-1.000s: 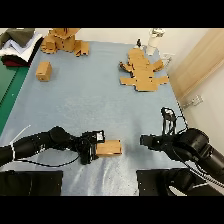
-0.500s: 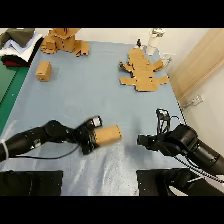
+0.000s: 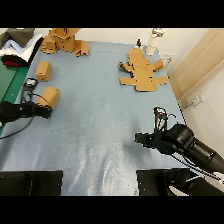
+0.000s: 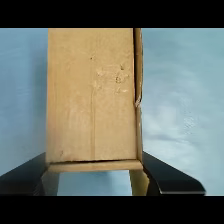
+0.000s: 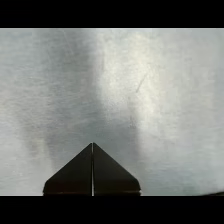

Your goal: Fold the box.

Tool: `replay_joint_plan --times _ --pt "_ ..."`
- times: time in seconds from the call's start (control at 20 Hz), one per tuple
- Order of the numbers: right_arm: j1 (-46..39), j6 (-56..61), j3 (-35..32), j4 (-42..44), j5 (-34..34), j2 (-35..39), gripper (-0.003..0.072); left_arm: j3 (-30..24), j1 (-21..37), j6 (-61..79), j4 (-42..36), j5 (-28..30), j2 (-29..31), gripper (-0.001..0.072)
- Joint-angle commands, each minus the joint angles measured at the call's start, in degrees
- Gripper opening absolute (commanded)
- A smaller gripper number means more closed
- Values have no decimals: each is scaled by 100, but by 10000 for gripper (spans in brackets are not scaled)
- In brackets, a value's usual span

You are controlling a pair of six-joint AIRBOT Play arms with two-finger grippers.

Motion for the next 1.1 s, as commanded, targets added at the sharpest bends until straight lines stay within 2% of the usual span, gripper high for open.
replay_joint_plan --times 0.0,0.35,0.6,0.8,1.05 --pt "-4 2 -2 -17 474 -9 4 437 964 -221 332 42 -466 458" --pt "-4 109 -2 -39 745 -9 4 2315 938 -315 199 33 -2446 458" --pt "-4 247 0 -79 754 -168 4 3362 769 -352 199 31 -3418 458" --pt "-4 247 0 -59 850 -457 4 3775 702 -389 181 -26 -3915 458" --pt "-4 247 2 -57 1045 -507 4 3786 704 -369 184 131 -4006 476"
